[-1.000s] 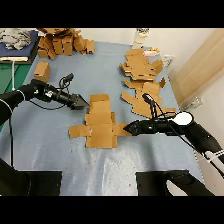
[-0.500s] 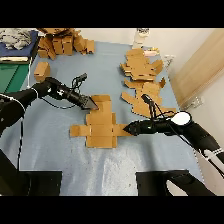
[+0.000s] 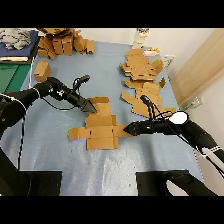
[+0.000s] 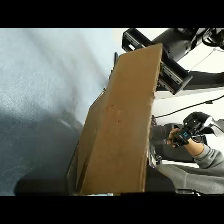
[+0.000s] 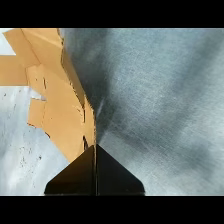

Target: Fold the box.

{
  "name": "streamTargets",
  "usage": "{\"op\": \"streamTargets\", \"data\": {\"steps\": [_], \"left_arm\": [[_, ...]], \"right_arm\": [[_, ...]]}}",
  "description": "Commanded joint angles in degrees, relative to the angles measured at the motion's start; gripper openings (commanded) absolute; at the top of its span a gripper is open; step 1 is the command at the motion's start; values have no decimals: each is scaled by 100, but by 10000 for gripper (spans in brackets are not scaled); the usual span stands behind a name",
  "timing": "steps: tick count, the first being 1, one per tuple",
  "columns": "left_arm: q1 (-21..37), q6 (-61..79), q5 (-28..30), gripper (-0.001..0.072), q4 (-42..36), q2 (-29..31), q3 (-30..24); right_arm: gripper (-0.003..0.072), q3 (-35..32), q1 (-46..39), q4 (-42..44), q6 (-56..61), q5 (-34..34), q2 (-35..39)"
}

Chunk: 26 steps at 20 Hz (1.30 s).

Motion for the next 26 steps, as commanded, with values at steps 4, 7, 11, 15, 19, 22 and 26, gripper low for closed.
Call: {"op": "streamTargets", "data": {"steps": [4, 7, 11, 15, 19, 22, 26], "left_arm": [[-9, 170, -17, 198, 35, -4, 2], [-9, 251, 28, 141, 33, -9, 2], [-22, 433, 28, 38, 35, -9, 2], [-114, 809, 177, 12, 35, -7, 2], [-278, 1095, 455, 12, 57, 87, 2], [-533, 1456, 647, 12, 210, 411, -103], [-789, 2496, 1674, 12, 326, 1123, -962]], "right_arm": [[2, 7, 4, 0, 4, -81, -11], [2, 7, 4, 0, 4, -94, -11], [2, 7, 4, 0, 4, -111, -11], [3, 7, 4, -7, 4, -229, -11], [288, 7, 2, -437, 560, -839, 0], [292, 17, -105, -745, 1298, -1375, 0], [290, 20, -439, -557, 1510, -1497, 44]]}}
